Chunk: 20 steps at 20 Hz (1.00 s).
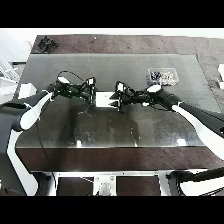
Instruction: Fold the box and place the chain.
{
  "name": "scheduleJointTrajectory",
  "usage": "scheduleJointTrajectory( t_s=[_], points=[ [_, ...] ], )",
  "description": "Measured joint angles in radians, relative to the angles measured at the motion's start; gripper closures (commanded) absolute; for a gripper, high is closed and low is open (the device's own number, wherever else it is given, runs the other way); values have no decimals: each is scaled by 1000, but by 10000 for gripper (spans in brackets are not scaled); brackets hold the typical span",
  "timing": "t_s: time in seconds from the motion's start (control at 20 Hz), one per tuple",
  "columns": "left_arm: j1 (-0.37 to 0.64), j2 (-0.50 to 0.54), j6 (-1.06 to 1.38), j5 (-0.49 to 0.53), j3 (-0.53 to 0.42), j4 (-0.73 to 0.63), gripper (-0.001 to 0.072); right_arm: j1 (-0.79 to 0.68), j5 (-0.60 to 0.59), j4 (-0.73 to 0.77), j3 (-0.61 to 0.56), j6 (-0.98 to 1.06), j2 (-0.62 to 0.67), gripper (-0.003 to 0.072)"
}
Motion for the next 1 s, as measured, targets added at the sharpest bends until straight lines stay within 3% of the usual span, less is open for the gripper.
scheduleJointTrajectory(
  t_s=[0.55, 0.65, 1.0],
  points=[
    [0, 0, 0, 0, 0, 0, 171, 1, -34, 68, -5, -97, 22, 381],
    [0, 0, 0, 0, 0, 0, 171, -2, -33, 72, -5, -97, 27, 297],
    [0, 0, 0, 0, 0, 0, 171, -5, 19, 79, -23, -76, 32, 300]
  ],
)
